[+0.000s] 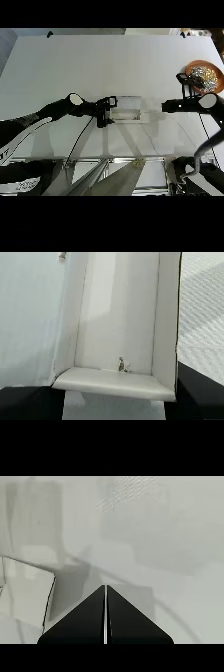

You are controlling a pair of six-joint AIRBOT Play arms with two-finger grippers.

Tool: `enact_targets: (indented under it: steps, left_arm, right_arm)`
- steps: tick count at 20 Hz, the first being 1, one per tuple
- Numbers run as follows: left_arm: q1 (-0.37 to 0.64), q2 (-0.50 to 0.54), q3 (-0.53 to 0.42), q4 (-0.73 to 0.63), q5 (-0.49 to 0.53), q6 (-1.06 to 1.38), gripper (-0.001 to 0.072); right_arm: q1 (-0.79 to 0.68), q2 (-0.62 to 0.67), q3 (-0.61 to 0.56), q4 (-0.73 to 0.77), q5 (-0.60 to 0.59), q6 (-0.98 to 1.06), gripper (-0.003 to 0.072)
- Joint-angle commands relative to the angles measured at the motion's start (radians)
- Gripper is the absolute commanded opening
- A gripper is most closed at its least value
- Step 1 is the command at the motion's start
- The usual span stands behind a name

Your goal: Fold the box and place the chain.

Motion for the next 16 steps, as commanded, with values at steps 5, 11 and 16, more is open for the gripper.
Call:
enact_targets:
  steps: [5,11,16]
  left_arm:
    - [0.000,0.000,0.000,0.000,0.000,0.000,0.0393]
    - [0.000,0.000,0.000,0.000,0.000,0.000,0.0393]
    - [0.000,0.000,0.000,0.000,0.000,0.000,0.0393]
  right_arm:
    - [0.070,-0.140,-0.008,0.104,0.073,0.057,0.0018]
    - [0.071,-0.161,-0.008,0.210,0.097,-0.022,0.0018]
    - [0.074,-0.154,-0.013,0.332,0.126,-0.115,0.0022]
